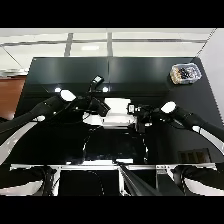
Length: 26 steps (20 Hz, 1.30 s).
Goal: Fold the box and place the chain.
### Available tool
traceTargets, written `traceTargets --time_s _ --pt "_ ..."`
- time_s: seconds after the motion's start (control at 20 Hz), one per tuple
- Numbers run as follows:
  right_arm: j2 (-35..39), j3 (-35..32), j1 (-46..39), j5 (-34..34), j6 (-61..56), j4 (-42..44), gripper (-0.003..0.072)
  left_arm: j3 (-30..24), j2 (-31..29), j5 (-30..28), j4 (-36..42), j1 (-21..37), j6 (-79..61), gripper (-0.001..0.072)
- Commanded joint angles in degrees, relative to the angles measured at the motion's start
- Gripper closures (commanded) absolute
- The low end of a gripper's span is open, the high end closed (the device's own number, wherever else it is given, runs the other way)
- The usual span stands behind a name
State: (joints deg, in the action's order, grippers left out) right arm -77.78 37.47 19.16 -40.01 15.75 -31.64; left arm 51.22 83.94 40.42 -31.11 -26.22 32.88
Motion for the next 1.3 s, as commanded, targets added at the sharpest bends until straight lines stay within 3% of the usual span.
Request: traceTargets --time_s 0.0,0.35,0.6,0.85,0.9,0.95,1.0,1.1,1.15,1.25 --pt "0.0 0.0 0.0 0.0 -0.1 0.1 0.0265 0.8 1.1 6.4 -1.3 1.4 1.5 0.0682" --pt "0.0 0.0 0.0 0.0 -0.1 0.1 0.0265 4.1 -0.6 10.4 -2.6 6.7 1.5 0.0685" --pt "0.0 0.0 0.0 -0.1 -0.1 0.0 0.0266 4.6 -14.0 18.1 -11.5 8.4 1.8 0.0685" --pt "0.0 0.0 0.0 -0.1 -0.1 0.0 0.0277 -3.8 -25.3 22.9 -12.9 10.6 -8.4 0.0682" --pt "0.0 0.0 0.0 -0.3 0.1 -0.1 0.0449 -5.4 -25.1 24.7 -14.8 10.4 -9.4 0.0682" --pt "0.0 0.0 0.0 -0.9 0.4 -0.2 0.0568 -6.8 -24.6 24.9 -16.2 10.0 -10.1 0.0681" --pt "0.0 0.0 0.0 -1.3 0.7 -0.4 0.0550 -8.1 -23.8 24.1 -17.5 9.4 -12.1 0.0627" --pt "0.0 0.0 0.0 -1.4 0.7 -0.4 0.0550 -9.7 -22.3 19.6 -18.8 8.1 -18.6 0.0145" --pt "0.0 0.0 0.0 -1.4 0.7 -0.4 0.0551 -10.0 -21.5 15.9 -19.6 7.4 -21.4 0.0005" --pt "0.0 0.0 0.0 -1.4 0.7 -0.4 0.0550 -10.0 -19.1 8.5 -21.2 6.0 -26.1 0.0005"
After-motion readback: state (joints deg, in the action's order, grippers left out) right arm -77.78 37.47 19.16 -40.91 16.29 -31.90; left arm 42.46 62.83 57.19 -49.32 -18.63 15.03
